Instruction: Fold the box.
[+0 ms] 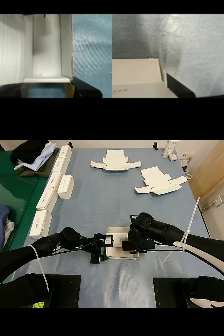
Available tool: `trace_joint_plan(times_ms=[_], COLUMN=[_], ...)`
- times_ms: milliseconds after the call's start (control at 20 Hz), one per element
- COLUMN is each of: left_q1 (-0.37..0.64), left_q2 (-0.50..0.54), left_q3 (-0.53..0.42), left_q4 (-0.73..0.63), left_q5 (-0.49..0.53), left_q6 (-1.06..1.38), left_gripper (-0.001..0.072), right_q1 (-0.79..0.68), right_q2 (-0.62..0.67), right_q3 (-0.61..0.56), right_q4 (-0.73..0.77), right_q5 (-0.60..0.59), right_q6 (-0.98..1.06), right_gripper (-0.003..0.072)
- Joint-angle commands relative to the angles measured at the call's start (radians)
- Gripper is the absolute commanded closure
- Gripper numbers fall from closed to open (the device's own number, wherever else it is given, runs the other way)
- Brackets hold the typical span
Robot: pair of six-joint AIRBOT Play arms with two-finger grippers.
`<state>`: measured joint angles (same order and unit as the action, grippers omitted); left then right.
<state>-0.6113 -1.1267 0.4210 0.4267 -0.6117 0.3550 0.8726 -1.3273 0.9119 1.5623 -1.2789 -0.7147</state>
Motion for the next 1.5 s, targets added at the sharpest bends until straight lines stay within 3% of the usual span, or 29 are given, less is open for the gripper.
trace_joint_plan(times_ms=[0, 50, 250, 300, 350, 400, 700, 850, 900, 1000, 1050, 1200, 1350, 1450], left_q1=[0.0, 0.0, 0.0, 0.0, 0.0, 0.0, 0.0, 0.0, 0.0, 0.0, 0.0, 0.0, 0.0, 0.0], left_q2=[0.0, 0.0, 0.0, 0.0, 0.0, 0.0, 0.0, 0.0, 0.0, 0.0, 0.0, 0.0, 0.0, 0.0], left_q3=[0.001, 0.001, 0.001, 0.001, 0.001, 0.001, 0.001, 0.001, 0.001, 0.001, 0.001, 0.001, 0.001, 0.001], left_q4=[0.0, 0.0, 0.0, 0.0, 0.0, 0.0, 0.0, 0.0, 0.0, 0.0, 0.0, 0.0, 0.0, 0.0], left_q5=[0.0, 0.0, 0.0, 0.0, 0.0, 0.0, 0.0, 0.0, 0.0, 0.0, 0.0, 0.0, 0.0, 0.0], left_q6=[0.0, 0.0, 0.0, 0.0, 0.0, 0.0, 0.0, 0.0, 0.0, 0.0, 0.0, 0.0, 0.0, 0.0], left_gripper=[0.0175, 0.0175, 0.0175, 0.0175, 0.0175, 0.0175, 0.0175, 0.0175, 0.0175, 0.0175, 0.0175, 0.0175, 0.0175, 0.0175], right_q1=[0.0, 0.0, 0.001, 0.001, 0.0, 0.0, 0.0, 0.0, 0.0, -0.004, -0.027, -0.221, -0.503, -0.669], right_q2=[-0.003, -0.003, -0.003, -0.003, -0.002, -0.001, 0.043, 0.115, 0.146, 0.208, 0.225, 0.223, 0.166, 0.077], right_q3=[0.001, 0.0, 0.001, 0.001, 0.001, 0.001, 0.069, 0.156, 0.182, 0.193, 0.191, 0.148, 0.08, 0.075], right_q4=[0.002, 0.002, 0.005, 0.006, 0.01, 0.016, 0.014, -0.02, -0.039, -0.123, -0.179, -0.129, 0.211, 0.496], right_q5=[0.007, 0.012, 0.018, 0.016, 0.014, 0.013, -0.087, -0.229, -0.273, -0.336, -0.361, -0.286, -0.064, -0.004], right_q6=[0.0, 0.0, -0.001, -0.001, -0.001, 0.0, -0.046, -0.047, -0.053, -0.071, -0.072, -0.18, -0.421, -0.633], right_gripper=[0.0584, 0.0676, 0.0685, 0.0545, 0.0249, 0.0127, 0.0127, 0.0147, 0.023, 0.0587, 0.067, 0.0685, 0.0685, 0.0685])
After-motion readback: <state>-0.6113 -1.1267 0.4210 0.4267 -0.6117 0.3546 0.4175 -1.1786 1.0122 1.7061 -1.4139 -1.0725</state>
